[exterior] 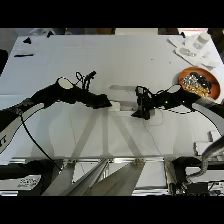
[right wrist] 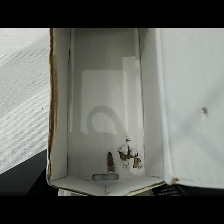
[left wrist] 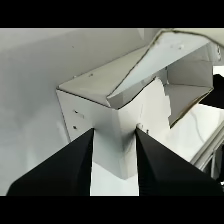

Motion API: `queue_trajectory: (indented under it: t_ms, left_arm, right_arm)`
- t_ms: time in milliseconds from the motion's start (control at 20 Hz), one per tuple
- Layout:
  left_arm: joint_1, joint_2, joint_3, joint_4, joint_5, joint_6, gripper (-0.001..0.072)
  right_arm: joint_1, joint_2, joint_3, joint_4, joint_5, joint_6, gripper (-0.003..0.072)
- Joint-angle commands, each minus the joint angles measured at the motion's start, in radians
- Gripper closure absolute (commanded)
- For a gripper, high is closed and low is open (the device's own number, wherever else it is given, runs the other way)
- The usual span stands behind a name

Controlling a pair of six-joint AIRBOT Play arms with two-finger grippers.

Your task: Fold the box and place the chain.

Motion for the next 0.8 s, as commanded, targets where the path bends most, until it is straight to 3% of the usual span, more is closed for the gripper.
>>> queue_trajectory:
  t_ms: [0,500,750]
  left_arm:
    - [-0.016,0.0,0.0,0.069,0.032,0.0,0.0412]
    - [-0.017,0.005,0.002,0.08,0.065,-0.001,0.0412]
    - [-0.009,0.061,0.006,0.064,0.061,0.042,0.0413]
  right_arm:
    - [0.0,0.0,0.001,0.0,0.0,0.0,0.0289]
    - [0.0,0.0,0.001,0.0,0.0,0.0,0.0289]
    - [0.0,0.0,0.001,0.0,0.0,0.0,0.0289]
